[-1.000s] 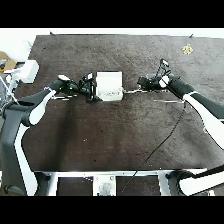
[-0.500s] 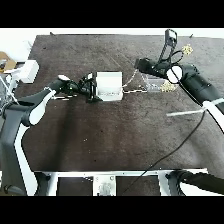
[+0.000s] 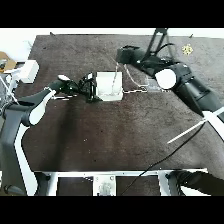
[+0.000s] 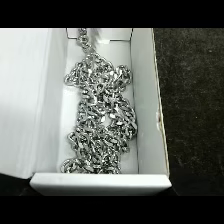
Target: Fold the box and place the chain.
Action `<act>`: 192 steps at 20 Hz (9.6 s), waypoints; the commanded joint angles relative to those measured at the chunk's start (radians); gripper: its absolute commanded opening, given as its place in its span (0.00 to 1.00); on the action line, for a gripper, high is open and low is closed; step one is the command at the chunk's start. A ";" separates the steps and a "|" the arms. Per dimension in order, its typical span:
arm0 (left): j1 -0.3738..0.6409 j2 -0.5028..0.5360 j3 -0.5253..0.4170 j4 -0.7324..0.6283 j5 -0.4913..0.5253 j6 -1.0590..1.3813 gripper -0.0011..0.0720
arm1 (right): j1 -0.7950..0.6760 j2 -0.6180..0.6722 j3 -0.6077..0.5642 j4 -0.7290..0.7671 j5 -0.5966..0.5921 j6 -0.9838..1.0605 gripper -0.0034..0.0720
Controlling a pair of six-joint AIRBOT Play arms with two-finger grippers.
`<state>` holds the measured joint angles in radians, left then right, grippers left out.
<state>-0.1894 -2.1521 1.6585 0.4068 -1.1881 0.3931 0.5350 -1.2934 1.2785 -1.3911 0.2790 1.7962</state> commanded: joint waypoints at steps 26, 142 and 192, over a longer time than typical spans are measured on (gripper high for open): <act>-0.001 0.000 0.000 0.000 0.000 0.000 0.48 | -0.407 -0.269 -0.238 0.040 0.068 0.086 0.43; -0.001 0.000 0.000 0.000 0.000 0.000 0.48 | -0.525 -0.852 0.699 1.022 0.948 -1.355 0.19; -0.001 0.000 0.000 0.000 -0.002 0.000 0.48 | -0.409 -0.741 0.573 0.853 1.183 -1.713 0.16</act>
<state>-0.1898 -2.1521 1.6585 0.4068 -1.1889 0.3927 0.1249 -2.0392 1.9099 -0.5945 1.5002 0.1322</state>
